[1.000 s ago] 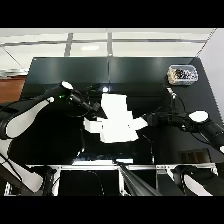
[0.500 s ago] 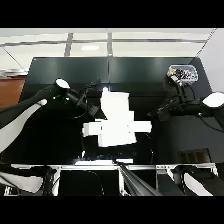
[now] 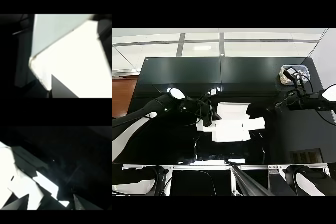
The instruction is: Fold the box and place the chain.
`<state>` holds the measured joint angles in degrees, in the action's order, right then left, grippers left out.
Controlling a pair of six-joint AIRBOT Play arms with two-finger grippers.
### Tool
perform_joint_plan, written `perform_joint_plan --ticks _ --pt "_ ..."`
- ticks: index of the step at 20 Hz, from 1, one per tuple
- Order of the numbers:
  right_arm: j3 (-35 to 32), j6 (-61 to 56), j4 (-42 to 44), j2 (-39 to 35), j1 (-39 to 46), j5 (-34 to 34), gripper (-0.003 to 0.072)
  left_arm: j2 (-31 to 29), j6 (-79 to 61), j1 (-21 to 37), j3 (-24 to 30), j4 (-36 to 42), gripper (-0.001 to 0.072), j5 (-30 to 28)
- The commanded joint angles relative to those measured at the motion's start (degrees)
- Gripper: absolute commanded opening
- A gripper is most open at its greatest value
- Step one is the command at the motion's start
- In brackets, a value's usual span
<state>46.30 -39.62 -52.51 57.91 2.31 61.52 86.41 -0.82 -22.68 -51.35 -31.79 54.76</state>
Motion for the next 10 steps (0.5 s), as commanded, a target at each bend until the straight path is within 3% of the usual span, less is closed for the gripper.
perform_joint_plan --ticks 1,4,10 --pt "-0.4 6.3 0.4 0.0 -0.5 2.0 0.0644 -0.3 -3.8 -0.9 0.3 -5.9 0.0028 -9.2" --pt "-3.2 14.0 0.6 0.2 -5.0 -0.1 0.0644 -0.3 -3.7 -0.9 0.3 -6.8 0.0029 -9.7" --pt "-11.3 25.9 1.4 2.4 -17.5 -11.4 0.0644 -0.3 -3.8 -0.9 0.3 -10.0 0.0029 -9.6"
